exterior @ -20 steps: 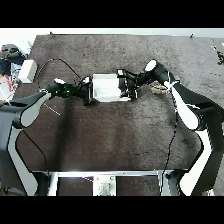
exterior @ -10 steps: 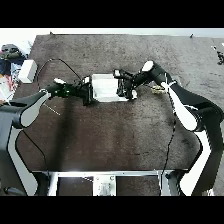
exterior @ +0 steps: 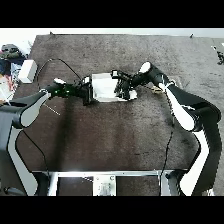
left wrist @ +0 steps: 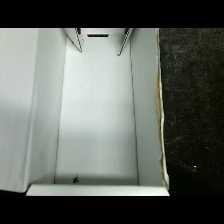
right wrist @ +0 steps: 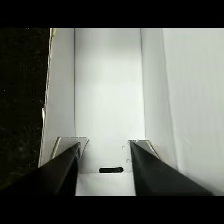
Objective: Fold the box and place the chain.
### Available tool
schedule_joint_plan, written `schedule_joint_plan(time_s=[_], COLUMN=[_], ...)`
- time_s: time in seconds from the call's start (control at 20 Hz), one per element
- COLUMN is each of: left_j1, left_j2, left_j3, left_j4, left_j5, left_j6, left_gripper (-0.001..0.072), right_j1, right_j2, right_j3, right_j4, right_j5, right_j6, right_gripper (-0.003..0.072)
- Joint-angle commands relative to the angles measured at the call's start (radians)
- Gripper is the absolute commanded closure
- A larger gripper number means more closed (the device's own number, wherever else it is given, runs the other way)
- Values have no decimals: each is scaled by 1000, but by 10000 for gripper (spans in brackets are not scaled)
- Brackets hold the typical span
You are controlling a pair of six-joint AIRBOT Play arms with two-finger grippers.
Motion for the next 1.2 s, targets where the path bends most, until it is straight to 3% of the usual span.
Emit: schedule_joint_plan(time_s=[0.0, 0.05, 0.25, 0.35, 0.45, 1.0, 1.15], left_j1=[-1, -1, -1, -1, -1, -1, -1], left_j2=[0, 0, 0, 0, 0, 0, 0], left_j3=[1, 1, 1, 1, 1, 1, 1], left_j4=[0, 0, 0, 0, 0, 0, 0], left_j5=[0, 0, 0, -1, 0, -1, -1], left_j6=[1, 0, 1, 0, 0, 0, 0], left_gripper=[363, 363, 363, 363, 364, 363, 363], right_j1=[1, 1, 1, 0, -8, -218, -294], right_j2=[-1, -1, -1, 1, 9, 130, 130], right_j3=[0, 0, 0, 0, 0, -5, -55], right_j4=[3, 3, -27, -68, -103, -144, -42], right_j5=[7, 5, 6, 17, 45, 153, 149], right_j6=[2, 25, 78, 100, 151, 879, 945], right_gripper=[83, -20, -13, 343, 600, 607, 674])
